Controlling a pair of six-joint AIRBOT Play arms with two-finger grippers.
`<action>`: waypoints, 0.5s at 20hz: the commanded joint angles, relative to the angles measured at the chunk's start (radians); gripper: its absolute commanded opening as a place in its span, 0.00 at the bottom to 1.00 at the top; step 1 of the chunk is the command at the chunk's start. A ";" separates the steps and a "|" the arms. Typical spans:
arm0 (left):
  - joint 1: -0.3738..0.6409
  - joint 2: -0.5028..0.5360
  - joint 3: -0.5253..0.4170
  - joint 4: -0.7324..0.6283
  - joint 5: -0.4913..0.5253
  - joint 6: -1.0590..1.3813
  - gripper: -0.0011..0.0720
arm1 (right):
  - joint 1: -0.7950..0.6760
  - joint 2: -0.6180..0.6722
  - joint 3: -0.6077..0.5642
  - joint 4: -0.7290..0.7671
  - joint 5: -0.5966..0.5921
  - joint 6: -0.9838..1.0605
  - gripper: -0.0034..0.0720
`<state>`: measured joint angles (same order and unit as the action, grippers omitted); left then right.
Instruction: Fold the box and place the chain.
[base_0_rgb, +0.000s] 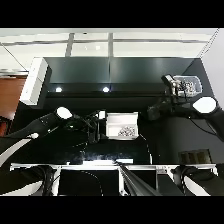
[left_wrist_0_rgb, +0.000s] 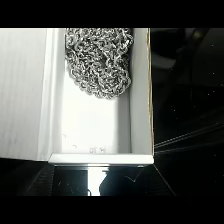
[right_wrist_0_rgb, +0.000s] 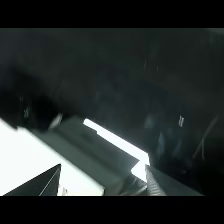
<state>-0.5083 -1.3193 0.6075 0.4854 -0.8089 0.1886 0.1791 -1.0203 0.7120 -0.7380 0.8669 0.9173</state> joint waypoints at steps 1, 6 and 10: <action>0.001 -0.001 0.000 0.004 0.006 -0.003 0.56 | 0.027 -0.128 0.136 0.004 -0.013 0.006 0.90; 0.001 -0.001 0.000 0.003 0.015 -0.007 0.56 | 0.057 -0.186 0.181 0.008 0.178 -0.179 0.90; 0.001 -0.001 0.000 0.003 0.014 -0.007 0.56 | 0.058 -0.167 0.205 0.002 0.364 -0.253 0.90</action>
